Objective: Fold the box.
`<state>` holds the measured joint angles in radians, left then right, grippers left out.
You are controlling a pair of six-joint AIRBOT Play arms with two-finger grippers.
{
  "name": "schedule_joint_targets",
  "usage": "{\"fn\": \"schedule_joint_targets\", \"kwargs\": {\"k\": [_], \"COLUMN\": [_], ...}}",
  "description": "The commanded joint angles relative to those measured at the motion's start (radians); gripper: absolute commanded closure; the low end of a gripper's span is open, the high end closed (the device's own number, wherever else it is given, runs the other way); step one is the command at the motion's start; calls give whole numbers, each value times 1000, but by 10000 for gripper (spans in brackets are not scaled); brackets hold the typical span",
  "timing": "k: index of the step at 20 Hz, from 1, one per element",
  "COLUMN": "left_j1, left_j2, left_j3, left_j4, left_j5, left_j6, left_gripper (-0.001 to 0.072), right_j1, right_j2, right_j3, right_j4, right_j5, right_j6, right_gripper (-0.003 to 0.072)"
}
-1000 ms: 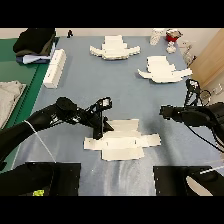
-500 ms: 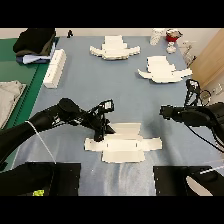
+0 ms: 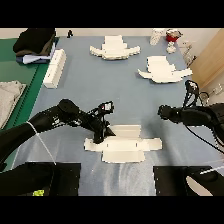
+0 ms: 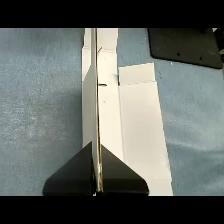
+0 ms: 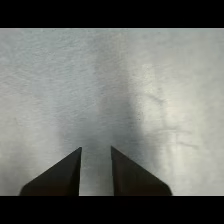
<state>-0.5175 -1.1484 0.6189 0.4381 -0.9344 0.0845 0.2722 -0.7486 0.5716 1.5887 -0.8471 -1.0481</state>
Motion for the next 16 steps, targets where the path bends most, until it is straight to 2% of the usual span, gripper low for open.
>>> {"fn": "schedule_joint_targets", "kwargs": {"k": [1,3,5,6,9,11,14,16], "left_j1": [0,0,0,0,0,0,0,0], "left_j2": [0,0,0,0,0,0,0,0], "left_j3": [0,0,0,0,0,0,0,0], "left_j4": [3,3,3,3,3,3,3,3], "left_j5": [-1,-1,-1,-1,-1,-1,-1,-1], "left_j6": [1,1,1,1,1,1,1,1], "left_gripper": [698,698,698,698,698,697,698,698], "right_j1": [1,18,56,79,166,260,479,657], "right_j2": [0,0,1,2,7,32,92,118], "right_j3": [0,0,0,0,0,0,-21,-57], "right_j4": [126,203,217,217,232,242,244,239], "right_j5": [-11,-32,-100,-155,-328,-402,-399,-338], "right_j6": [-72,-164,-206,-233,-294,-305,-304,-303], "right_gripper": [504,530,554,679,680,679,680,680]}}
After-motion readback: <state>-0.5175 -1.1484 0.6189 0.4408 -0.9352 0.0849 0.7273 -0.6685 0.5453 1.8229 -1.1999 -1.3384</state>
